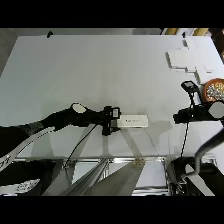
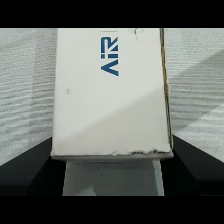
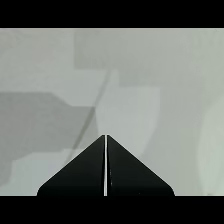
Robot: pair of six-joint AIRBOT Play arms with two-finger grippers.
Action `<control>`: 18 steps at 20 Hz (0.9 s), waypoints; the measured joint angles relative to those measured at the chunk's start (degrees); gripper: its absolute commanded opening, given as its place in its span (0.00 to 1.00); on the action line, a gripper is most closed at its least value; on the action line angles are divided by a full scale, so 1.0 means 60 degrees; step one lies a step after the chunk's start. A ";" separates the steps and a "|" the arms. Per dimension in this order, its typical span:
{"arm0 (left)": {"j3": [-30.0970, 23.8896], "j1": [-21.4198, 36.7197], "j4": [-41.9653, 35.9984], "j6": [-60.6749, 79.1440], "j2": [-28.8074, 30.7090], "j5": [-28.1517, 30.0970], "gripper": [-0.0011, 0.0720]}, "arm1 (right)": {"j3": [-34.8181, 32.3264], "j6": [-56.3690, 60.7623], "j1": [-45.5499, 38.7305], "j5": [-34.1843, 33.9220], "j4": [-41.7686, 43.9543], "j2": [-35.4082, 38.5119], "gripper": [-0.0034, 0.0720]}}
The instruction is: Fold the box and place the chain.
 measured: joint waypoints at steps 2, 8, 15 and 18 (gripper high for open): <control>0.0000 0.0000 0.0000 0.0000 0.0000 0.0000 0.03 | 0.0000 0.0029 -0.0018 0.0036 -0.0007 -0.0004 0.07; -0.0015 0.0182 0.0295 -0.0127 0.0331 0.0033 0.03 | 0.0000 0.0051 -0.0025 0.0073 -0.0029 -0.0007 0.07; -0.0007 0.2568 0.1920 -0.4044 0.3337 0.0317 0.03 | 0.0000 0.0055 -0.0025 0.0084 -0.0040 -0.0011 0.07; -0.0011 0.4339 0.3901 -0.6845 0.4768 0.0470 0.03 | 0.0000 0.0055 -0.0025 0.0084 -0.0040 -0.0011 0.07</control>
